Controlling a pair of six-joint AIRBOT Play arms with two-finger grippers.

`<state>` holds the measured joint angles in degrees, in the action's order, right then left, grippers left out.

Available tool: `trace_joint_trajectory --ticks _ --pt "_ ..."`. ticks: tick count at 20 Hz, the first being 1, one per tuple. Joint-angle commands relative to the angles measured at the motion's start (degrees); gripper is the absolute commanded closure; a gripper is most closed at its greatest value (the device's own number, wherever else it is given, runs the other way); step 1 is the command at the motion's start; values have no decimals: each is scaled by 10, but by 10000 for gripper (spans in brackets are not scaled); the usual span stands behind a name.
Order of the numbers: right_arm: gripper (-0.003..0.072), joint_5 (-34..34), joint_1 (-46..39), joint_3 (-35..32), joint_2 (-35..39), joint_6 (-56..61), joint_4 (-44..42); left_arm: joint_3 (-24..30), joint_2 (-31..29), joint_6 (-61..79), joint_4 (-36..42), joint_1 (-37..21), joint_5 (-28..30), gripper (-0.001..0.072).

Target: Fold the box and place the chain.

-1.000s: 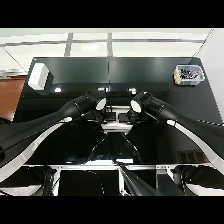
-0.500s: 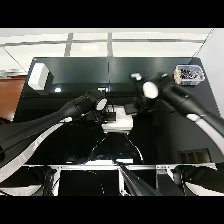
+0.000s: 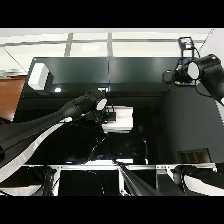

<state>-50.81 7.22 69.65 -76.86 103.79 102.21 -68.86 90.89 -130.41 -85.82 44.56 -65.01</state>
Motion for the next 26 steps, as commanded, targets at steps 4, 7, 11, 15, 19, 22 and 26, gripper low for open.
trace_joint_trajectory --ticks 4,7,11,15,19,22,26 --pt "-26 106 -160 139 -200 11 -87 0 0 1 0 0 0 682" --pt "-20 14 -188 298 -315 20 -125 0 0 1 0 0 0 682" --pt "90 -56 -208 417 -405 31 -124 0 0 1 0 0 0 682" --pt "147 -60 -211 423 -428 34 -122 0 0 1 0 0 1 682" --pt "590 -102 -213 426 -437 29 -122 0 0 1 0 0 0 682" --pt "675 -145 -218 480 -424 -25 -125 0 0 1 0 0 0 682" --pt "676 -167 -218 491 -333 -119 -127 0 0 1 0 0 0 682"
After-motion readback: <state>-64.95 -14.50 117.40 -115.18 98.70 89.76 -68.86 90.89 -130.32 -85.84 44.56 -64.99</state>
